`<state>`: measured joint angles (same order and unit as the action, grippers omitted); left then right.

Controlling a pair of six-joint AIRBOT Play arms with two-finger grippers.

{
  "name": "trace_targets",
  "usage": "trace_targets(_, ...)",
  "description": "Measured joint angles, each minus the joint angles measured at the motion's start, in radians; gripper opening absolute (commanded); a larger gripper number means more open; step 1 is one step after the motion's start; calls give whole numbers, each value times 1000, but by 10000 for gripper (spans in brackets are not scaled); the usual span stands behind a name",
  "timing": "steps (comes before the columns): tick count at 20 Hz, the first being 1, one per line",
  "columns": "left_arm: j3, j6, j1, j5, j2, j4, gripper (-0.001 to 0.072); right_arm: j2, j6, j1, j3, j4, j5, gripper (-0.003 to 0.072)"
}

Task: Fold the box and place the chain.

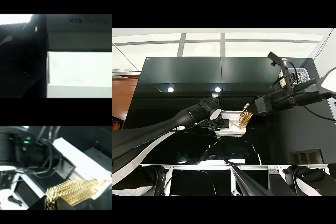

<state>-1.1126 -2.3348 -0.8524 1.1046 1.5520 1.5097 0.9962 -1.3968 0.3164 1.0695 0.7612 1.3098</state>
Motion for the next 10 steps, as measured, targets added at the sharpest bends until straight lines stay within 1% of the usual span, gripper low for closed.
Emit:
trace_targets(3, 0, 0, 0, 0, 0, 0, 28, 2, -38, 45, -49, 50, -61, 14)
trace_targets(6, 0, 0, 0, 0, 0, 0, 28, 17, -59, 85, -100, 66, -143, 15)
trace_targets(10, 0, 0, 0, 0, 0, 0, 28, 67, -71, 127, -132, 74, -213, 16)
